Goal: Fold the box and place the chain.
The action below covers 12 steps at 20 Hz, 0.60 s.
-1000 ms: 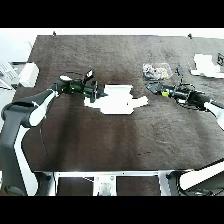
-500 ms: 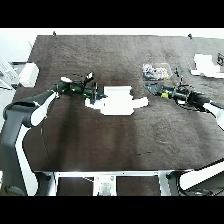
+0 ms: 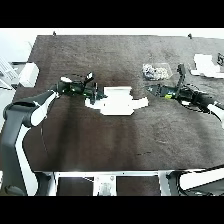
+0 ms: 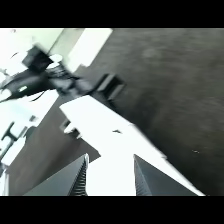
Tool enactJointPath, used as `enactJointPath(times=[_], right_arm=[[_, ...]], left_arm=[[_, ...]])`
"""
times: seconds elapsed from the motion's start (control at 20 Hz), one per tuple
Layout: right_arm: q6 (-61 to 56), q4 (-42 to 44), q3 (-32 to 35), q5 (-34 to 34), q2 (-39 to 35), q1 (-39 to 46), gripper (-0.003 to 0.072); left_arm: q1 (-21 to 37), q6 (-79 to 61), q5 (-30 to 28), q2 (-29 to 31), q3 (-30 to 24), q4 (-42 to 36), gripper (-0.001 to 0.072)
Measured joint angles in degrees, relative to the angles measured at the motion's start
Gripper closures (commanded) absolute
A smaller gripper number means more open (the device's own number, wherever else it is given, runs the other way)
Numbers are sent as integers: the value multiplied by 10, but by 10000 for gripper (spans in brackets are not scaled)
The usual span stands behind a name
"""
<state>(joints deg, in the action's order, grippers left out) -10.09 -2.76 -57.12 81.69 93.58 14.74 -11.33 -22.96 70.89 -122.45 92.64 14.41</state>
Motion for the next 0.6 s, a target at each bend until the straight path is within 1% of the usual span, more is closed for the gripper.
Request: enactJointPath(times=[0.1, 0.15, 0.3, 0.35, 0.4, 0.55, 0.6], right_arm=[[26, -15, 33, -6, -46, -2, 350], [44, -31, 52, -24, -72, -5, 350], [107, -109, 97, -108, -134, -19, 342], [128, -131, 106, -129, -145, -23, 297], [148, -152, 112, -146, -153, -28, 286], [196, -200, 123, -181, -167, -49, 283], [210, -219, 125, -191, -169, -59, 315]], left_arm=[[0, 0, 0, 0, 0, 0, 688], [0, 0, 0, 0, 0, 0, 688], [0, 0, 0, 0, 0, 0, 688], [0, 0, 0, 0, 0, 0, 688], [0, 0, 0, 0, 0, 0, 688], [0, 0, 0, 0, 0, 0, 688], [0, 0, 0, 0, 0, 0, 688]])
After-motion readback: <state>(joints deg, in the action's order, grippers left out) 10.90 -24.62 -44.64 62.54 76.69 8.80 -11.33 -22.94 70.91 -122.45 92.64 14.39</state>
